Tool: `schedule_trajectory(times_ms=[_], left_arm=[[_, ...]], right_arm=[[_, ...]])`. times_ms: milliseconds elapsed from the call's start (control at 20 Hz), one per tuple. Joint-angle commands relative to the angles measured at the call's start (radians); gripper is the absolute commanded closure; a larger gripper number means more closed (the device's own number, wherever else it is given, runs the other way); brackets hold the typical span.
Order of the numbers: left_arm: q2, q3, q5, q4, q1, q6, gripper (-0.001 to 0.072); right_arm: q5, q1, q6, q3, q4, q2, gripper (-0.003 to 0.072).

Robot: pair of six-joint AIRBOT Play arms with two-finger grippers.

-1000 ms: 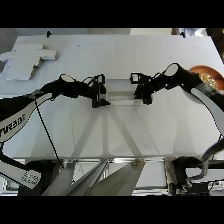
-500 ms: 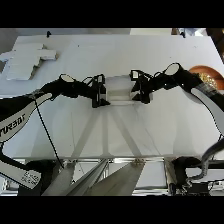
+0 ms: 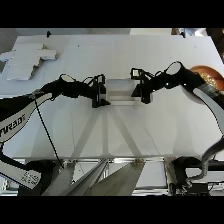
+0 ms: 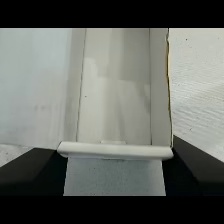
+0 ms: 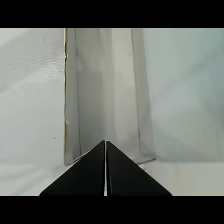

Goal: Fold the box and place the chain.

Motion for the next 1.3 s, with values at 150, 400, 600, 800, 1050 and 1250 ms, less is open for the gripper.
schedule_trajectory(times_ms=[150,400,600,800,1050,1250], left_arm=[[0.000,0.000,-0.001,0.000,0.000,0.002,0.0209],[0.000,0.000,-0.001,0.001,0.000,0.002,0.0209],[0.000,0.000,-0.001,0.001,0.000,0.002,0.0209],[0.000,0.000,-0.001,0.001,0.000,0.002,0.0209],[0.000,0.000,-0.001,0.001,0.000,0.002,0.0209],[0.000,0.000,-0.001,0.001,0.000,0.002,0.0209]], right_arm=[[0.010,-0.065,0.255,0.000,-0.140,0.122,0.0675],[0.006,-0.185,0.510,-0.002,-0.239,0.131,0.0676],[-0.038,-0.246,0.639,-0.071,-0.290,0.130,0.0677],[-0.129,-0.220,0.653,-0.194,-0.275,0.110,0.0677],[-0.199,-0.175,0.640,-0.213,-0.004,0.049,0.0677],[-0.198,-0.129,0.640,-0.213,0.047,0.048,0.0679]])
